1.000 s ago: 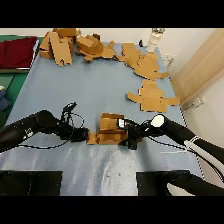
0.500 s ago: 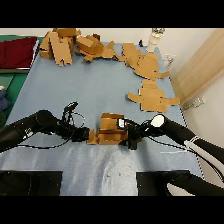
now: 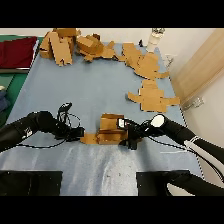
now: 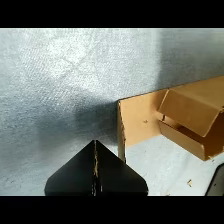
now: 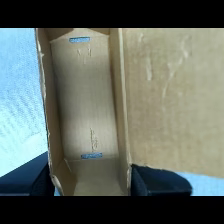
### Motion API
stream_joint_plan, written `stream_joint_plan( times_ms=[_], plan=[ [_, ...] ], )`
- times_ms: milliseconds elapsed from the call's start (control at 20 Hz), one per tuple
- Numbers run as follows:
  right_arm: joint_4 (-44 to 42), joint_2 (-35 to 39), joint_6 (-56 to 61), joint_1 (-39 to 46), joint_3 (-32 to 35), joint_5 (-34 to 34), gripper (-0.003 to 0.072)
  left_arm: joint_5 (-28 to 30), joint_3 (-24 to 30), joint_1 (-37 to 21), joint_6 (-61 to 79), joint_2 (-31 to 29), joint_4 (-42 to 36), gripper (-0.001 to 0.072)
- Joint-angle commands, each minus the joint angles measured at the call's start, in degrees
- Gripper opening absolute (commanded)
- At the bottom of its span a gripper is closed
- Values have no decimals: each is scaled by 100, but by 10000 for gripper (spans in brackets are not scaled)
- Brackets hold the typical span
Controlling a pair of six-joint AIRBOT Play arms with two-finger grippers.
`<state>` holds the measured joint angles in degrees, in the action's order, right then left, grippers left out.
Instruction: Fold the box.
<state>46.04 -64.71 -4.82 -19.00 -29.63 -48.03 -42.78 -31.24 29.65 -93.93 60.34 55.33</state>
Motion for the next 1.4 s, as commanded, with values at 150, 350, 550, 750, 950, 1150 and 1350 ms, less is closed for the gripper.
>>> stream_joint_plan(
  times_ms=[150, 350, 550, 750, 950, 1150, 1350],
  plan=[
    [-2, 2, 2, 0, -7, 2, 509, 76, 2, 120, 0, 4, -136, 13],
    [0, 2, 2, 0, -4, 2, 509, 125, 2, 365, -20, 107, -155, 13],
    [0, 2, 2, 0, -4, 0, 510, 212, 0, 479, 7, 339, -293, 14],
    [0, 2, 2, 0, -4, 2, 510, 444, 0, 662, 107, 337, -457, 13],
    [0, 2, 2, 0, -4, 0, 510, 562, -2, 728, 459, 334, -955, 13],
    [0, 2, 2, 0, -4, 0, 509, 634, -15, 728, 463, 260, -1060, 13],
    [0, 2, 2, 0, -4, 2, 510, 802, -24, 730, 461, 205, -1095, 13]
  ],
)
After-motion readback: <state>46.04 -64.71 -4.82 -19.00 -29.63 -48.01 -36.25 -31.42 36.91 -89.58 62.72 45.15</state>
